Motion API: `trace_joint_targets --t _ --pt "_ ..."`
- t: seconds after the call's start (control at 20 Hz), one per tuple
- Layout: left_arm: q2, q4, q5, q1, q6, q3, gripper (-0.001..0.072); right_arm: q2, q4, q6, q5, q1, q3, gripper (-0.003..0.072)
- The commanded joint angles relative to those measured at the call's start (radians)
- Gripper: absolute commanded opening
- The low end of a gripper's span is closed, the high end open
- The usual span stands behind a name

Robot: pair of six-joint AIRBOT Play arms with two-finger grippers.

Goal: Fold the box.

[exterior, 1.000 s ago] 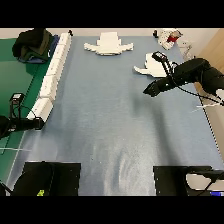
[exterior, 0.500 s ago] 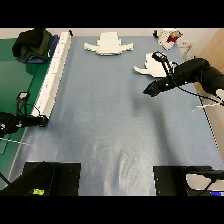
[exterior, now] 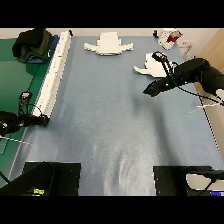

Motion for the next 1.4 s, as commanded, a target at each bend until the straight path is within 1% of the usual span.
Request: trace_joint_targets --t 0.0,0.1,0.15,0.2,0.35,0.45,0.55,0.65,0.7,0.8,0.9,0.95,1.0,1.05,1.1,1.15,1.2,1.25,1.35 --pt "-0.002 0.001 0.006 0.000 0.000 0.000 0.0381 0.000 0.000 0.000 0.000 0.000 0.001 0.0007" --pt "-0.002 0.001 0.006 0.000 -0.001 0.000 0.0383 0.000 0.000 0.000 0.000 0.000 0.001 0.0007" --pt "-0.002 0.002 0.003 0.000 -0.001 0.000 0.0417 0.000 0.000 0.000 0.000 0.000 0.001 0.0007" --pt "0.002 0.001 -0.001 0.000 -0.003 0.000 0.0714 0.000 0.000 0.000 0.000 0.000 0.001 0.0007" --pt "0.045 0.011 -0.027 0.005 -0.005 0.000 0.0717 0.000 0.000 0.000 0.000 0.000 0.001 0.0007" --pt "0.106 0.068 -0.088 0.028 -0.034 0.001 0.0717 0.000 0.000 0.000 0.000 0.000 0.001 0.0007" --pt "0.191 0.188 -0.196 0.062 -0.137 0.008 0.0717 0.000 0.000 0.000 0.000 0.000 0.001 0.0007" --pt "0.288 0.322 -0.362 0.097 -0.234 0.030 0.0717 0.000 0.000 0.000 0.000 0.000 0.001 0.0007" --pt "0.334 0.366 -0.435 0.106 -0.284 0.044 0.0717 0.000 0.000 0.000 0.000 0.000 0.001 0.0007" --pt "0.433 0.388 -0.565 0.109 -0.389 0.078 0.0717 0.000 0.000 0.000 0.000 0.000 0.001 0.0007" --pt "0.530 0.302 -0.666 0.098 -0.423 0.110 0.0716 0.000 0.000 0.000 0.000 0.000 0.001 0.0007" --pt "0.575 0.246 -0.708 0.075 -0.423 0.131 0.0659 0.000 0.000 0.000 0.000 0.000 0.001 0.0007" --pt "0.611 0.198 -0.749 0.043 -0.420 0.156 0.0496 0.000 0.000 0.000 0.000 0.000 0.001 0.0007" --pt "0.638 0.151 -0.773 -0.005 -0.423 0.185 0.0461 0.000 0.000 0.000 0.000 0.000 0.001 0.0007" --pt "0.649 0.118 -0.773 -0.056 -0.455 0.211 0.0361 0.000 0.000 0.000 0.000 0.000 0.001 0.0007" --pt "0.646 0.099 -0.772 -0.119 -0.505 0.241 0.0242 0.000 0.000 0.000 0.000 0.000 0.001 0.0007" --pt "0.629 0.098 -0.769 -0.183 -0.545 0.269 0.0165 0.000 0.000 0.000 0.000 0.000 0.001 0.0007" --pt "0.595 0.098 -0.772 -0.254 -0.584 0.303 0.0013 0.000 0.000 0.000 0.000 0.000 0.001 0.0007" --pt "0.491 0.098 -0.743 -0.396 -0.665 0.363 0.0012 0.000 0.000 0.000 0.000 0.000 0.001 0.0007"
